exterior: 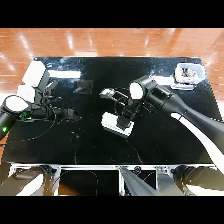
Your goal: Fold the box and place the chain.
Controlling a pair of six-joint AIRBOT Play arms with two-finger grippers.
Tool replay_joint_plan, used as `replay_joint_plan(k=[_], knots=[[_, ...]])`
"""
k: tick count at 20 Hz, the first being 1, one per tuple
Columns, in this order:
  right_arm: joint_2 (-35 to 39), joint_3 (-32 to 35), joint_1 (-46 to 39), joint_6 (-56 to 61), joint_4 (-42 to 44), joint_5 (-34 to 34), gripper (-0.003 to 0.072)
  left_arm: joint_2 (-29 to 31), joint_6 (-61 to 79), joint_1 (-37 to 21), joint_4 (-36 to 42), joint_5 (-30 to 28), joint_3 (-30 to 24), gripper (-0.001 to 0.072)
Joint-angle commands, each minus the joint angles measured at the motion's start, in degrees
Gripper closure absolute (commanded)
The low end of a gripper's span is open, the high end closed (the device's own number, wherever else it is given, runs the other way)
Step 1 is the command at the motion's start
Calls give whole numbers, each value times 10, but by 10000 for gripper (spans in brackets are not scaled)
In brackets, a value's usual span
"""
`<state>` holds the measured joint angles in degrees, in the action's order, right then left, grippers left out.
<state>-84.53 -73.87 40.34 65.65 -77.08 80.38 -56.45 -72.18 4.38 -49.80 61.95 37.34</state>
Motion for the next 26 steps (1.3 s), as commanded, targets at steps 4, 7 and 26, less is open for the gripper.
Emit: replay_joint_plan(k=[4, 7, 26], knots=[[0, 0, 0, 1, -2, -1, 260, 0, 0, 0, 0, 0, 0, 195], [0, 0, 0, 1, -12, -2, 332, 0, 0, 0, 0, 0, 0, 195], [-14, 0, 1, 1, -10, -7, 369, 0, 0, 0, 0, 0, 0, 195]])
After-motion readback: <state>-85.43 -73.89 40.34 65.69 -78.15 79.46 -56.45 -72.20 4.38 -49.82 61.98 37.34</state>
